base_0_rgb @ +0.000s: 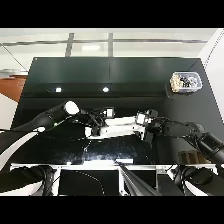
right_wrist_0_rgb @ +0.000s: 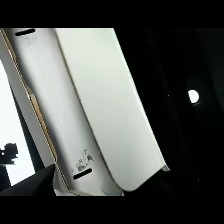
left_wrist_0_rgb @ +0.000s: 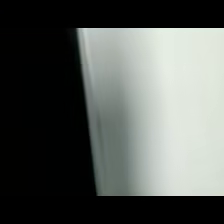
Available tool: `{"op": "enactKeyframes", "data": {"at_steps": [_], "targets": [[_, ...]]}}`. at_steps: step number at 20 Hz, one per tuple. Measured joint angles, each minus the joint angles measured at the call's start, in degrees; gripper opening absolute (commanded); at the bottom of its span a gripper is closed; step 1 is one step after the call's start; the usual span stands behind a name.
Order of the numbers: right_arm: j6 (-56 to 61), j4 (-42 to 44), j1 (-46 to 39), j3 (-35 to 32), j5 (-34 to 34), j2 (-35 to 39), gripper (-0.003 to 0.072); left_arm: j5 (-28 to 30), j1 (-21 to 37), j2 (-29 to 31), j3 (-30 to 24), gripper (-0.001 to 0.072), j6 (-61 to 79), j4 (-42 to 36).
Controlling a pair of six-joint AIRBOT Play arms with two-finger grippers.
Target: Fold the box and place the chain.
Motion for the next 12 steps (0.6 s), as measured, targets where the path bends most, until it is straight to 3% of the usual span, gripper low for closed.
{"op": "enactKeyframes", "data": {"at_steps": [12], "targets": [[-3.3,7.8,2.1,0.0,-3.0,-2.1,0.0665,-0.2,0.0,0.0,0.1,0.0026,0.2,1.5]]}}
